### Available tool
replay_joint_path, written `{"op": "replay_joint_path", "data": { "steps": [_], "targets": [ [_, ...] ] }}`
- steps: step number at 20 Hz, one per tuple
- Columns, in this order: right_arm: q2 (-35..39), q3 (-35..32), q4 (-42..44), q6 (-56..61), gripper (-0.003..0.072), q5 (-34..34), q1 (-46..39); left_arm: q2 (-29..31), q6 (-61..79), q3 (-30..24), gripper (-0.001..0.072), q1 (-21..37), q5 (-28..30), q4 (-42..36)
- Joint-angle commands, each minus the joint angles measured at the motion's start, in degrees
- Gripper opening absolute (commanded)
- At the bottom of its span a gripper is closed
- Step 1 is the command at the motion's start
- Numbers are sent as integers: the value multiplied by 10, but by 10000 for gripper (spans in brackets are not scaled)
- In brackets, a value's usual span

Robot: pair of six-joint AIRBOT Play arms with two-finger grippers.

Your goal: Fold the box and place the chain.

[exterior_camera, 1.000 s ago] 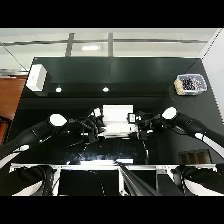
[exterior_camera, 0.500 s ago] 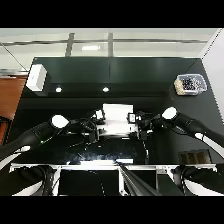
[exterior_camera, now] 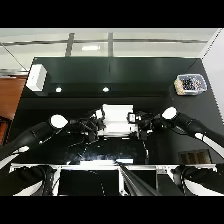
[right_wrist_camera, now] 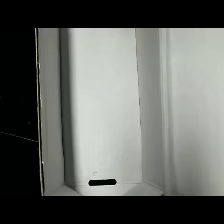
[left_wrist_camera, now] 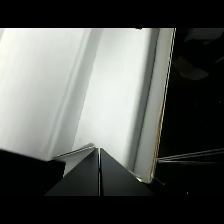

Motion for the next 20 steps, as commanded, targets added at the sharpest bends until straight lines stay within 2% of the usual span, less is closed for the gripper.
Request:
{"op": "replay_joint_path", "data": {
  "steps": [1,3,5,7,8,10,12,13,16,18,20],
  "targets": [
    [0,0,0,0,130,0,0,54,-257,11,26,37,-5,178],
    [0,0,0,0,130,0,0,104,-406,14,26,95,-56,324],
    [0,0,0,0,130,0,0,143,-476,14,26,161,-132,416],
    [0,0,0,0,130,0,0,157,-484,14,27,228,-212,423],
    [0,0,0,0,130,0,0,156,-500,11,26,252,-232,419],
    [0,0,0,0,130,0,0,147,-650,-6,26,295,-224,402],
    [0,0,0,0,130,0,0,118,-824,-20,27,333,-231,353],
    [0,0,0,0,130,0,0,94,-825,-25,27,349,-255,298],
    [0,0,0,0,130,0,0,13,-721,-31,27,357,-294,112],
    [0,0,0,0,130,0,0,-43,-679,-31,26,338,-291,37],
    [0,0,0,0,130,0,0,-86,-641,-26,25,308,-282,4]
  ]
}}
